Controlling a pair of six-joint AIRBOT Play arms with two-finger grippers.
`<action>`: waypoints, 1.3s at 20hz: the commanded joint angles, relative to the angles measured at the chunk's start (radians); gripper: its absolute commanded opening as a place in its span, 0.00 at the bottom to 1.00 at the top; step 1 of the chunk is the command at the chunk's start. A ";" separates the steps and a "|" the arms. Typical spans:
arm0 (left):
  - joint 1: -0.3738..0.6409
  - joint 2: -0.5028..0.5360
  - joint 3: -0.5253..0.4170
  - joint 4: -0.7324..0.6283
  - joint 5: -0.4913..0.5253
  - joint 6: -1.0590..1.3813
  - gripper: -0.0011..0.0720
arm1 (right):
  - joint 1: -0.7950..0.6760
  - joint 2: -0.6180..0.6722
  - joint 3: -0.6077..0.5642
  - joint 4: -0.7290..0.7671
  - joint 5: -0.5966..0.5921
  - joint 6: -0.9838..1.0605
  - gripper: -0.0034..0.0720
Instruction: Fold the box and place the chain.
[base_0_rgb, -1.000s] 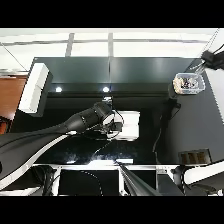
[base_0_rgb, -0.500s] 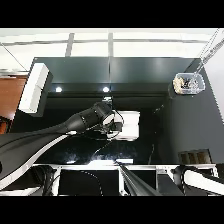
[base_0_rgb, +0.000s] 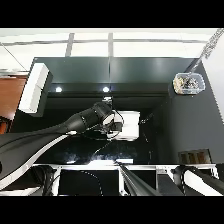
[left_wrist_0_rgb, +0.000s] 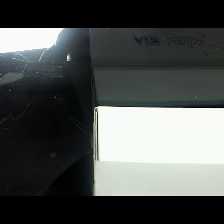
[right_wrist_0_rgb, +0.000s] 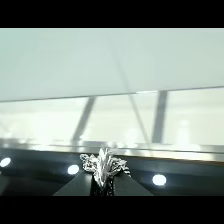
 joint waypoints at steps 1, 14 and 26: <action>0.000 0.000 0.000 0.000 0.000 0.000 0.05 | 0.065 0.050 0.001 0.087 0.093 -0.056 0.05; 0.000 0.000 0.000 0.000 0.000 0.000 0.06 | 0.399 0.122 -0.122 0.067 0.390 -0.101 0.06; 0.000 0.000 0.000 0.000 0.000 0.000 0.05 | 0.568 0.124 -0.510 0.065 0.426 -0.134 0.06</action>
